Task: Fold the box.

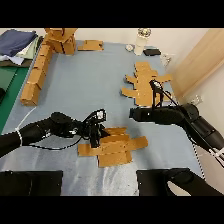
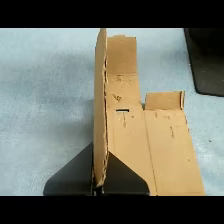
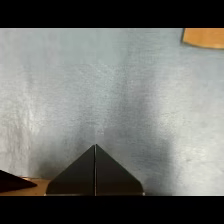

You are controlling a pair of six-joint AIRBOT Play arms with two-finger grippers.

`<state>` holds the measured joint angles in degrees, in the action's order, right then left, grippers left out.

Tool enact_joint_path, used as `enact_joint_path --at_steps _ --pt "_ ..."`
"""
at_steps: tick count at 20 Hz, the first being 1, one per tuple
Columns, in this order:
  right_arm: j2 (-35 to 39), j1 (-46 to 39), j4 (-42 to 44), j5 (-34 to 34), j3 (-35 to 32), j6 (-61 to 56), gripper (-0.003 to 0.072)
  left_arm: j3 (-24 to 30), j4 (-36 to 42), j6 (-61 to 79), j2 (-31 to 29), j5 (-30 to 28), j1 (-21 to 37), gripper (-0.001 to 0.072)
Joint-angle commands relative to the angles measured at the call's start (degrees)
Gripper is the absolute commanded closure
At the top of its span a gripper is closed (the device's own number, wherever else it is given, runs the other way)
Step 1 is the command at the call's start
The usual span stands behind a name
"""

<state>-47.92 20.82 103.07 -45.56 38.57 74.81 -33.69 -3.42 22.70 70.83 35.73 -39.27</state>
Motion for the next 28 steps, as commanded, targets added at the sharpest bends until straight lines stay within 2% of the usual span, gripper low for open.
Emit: enact_joint_path --at_steps 1,8,14,17,28 --pt "0.1 0.0 0.4 0.6 -1.4 0.0 0.0685 0.3 -0.4 -0.6 0.0 2.5 -0.1 0.0696" --pt "0.1 0.0 0.5 0.5 -1.4 0.0 0.0685 0.3 -0.6 -1.3 -0.1 2.9 0.1 0.0696" --pt "0.1 0.0 -3.5 -4.5 -1.4 0.0 0.0684 0.3 -2.8 -1.3 -1.4 3.1 0.1 0.0696" --pt "0.1 0.0 -3.4 -4.3 -1.4 0.0 0.0685 0.3 -4.5 -1.4 -2.6 4.6 0.1 0.0696" --pt "0.1 0.0 -3.2 -3.4 -1.4 0.0 0.0685 0.3 -4.5 -2.8 -2.3 3.7 0.1 0.0696"
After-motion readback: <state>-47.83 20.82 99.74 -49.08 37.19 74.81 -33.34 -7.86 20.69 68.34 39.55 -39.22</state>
